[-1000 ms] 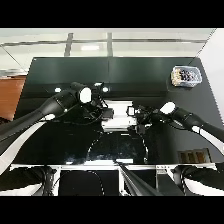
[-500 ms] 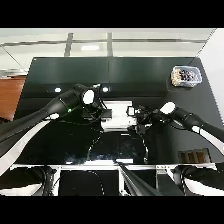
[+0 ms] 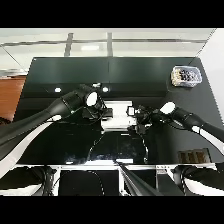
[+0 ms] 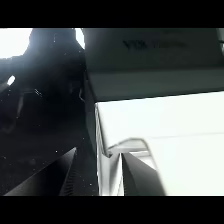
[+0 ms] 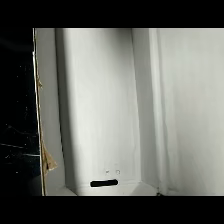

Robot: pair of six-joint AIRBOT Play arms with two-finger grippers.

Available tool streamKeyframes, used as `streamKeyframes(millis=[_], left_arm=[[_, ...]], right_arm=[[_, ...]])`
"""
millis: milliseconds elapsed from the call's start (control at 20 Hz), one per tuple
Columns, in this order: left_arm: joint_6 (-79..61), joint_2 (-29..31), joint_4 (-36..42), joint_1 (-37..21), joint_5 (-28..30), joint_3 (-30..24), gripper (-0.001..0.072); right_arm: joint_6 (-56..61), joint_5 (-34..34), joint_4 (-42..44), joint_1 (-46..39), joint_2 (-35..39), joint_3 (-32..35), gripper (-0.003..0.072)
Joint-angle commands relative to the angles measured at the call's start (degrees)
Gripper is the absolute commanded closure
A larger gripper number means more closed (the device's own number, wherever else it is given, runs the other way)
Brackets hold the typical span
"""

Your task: Fold the box and place the chain.

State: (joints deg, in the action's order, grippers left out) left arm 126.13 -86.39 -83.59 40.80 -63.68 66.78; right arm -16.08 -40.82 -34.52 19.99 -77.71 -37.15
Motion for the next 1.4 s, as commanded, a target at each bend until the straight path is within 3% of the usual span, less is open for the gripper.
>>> streamKeyframes(millis=[0, 300, 650, 850, 900, 950, 1000, 1050, 1250, 1300, 1350], left_arm=[[4.9, -0.1, -4.4, 1.4, -1.1, 0.6, 0.0377], [4.8, -4.5, -2.9, 2.5, -4.3, 3.2, 0.0377], [6.4, -4.8, -2.7, 2.8, -2.3, 3.3, 0.0377], [6.4, -5.8, -2.7, 2.5, -4.1, 3.3, 0.0377], [6.4, -5.9, -2.5, 2.6, -4.1, 3.3, 0.0395], [6.4, -5.9, -2.5, 2.8, -4.0, 3.3, 0.0548], [6.4, -5.9, -2.5, 2.8, -3.8, 3.3, 0.0656], [6.4, -5.9, -2.5, 2.9, -3.8, 3.3, 0.0684], [6.4, -5.9, -2.4, 2.9, -3.9, 3.3, 0.0683], [6.4, -5.9, -2.4, 2.9, -3.8, 3.4, 0.0651], [6.4, -5.9, -2.4, 2.9, -3.9, 3.7, 0.0478]], right_arm=[[0.0, 0.0, 0.0, 0.0, 0.0, 0.0, 0.0441], [0.0, 0.0, 0.0, 0.0, 0.0, 0.0, 0.0441], [0.0, 0.1, 0.1, 0.0, 0.0, 0.0, 0.0441], [0.0, 0.1, 0.1, 0.0, 0.0, 0.0, 0.0441], [0.0, 0.1, 0.1, 0.0, 0.0, 0.0, 0.0442], [0.0, 0.1, 0.1, 0.0, 0.0, 0.0, 0.0442], [0.0, 0.1, 0.1, 0.0, 0.0, 0.0, 0.0442], [0.0, 0.1, 0.1, 0.0, 0.0, 0.0, 0.0441], [0.0, 0.1, 0.1, 0.0, 0.0, 0.0, 0.0441], [0.0, 0.1, 0.1, 0.0, 0.0, 0.0, 0.0442], [0.0, 0.1, 0.1, 0.0, 0.0, 0.0, 0.0441]])
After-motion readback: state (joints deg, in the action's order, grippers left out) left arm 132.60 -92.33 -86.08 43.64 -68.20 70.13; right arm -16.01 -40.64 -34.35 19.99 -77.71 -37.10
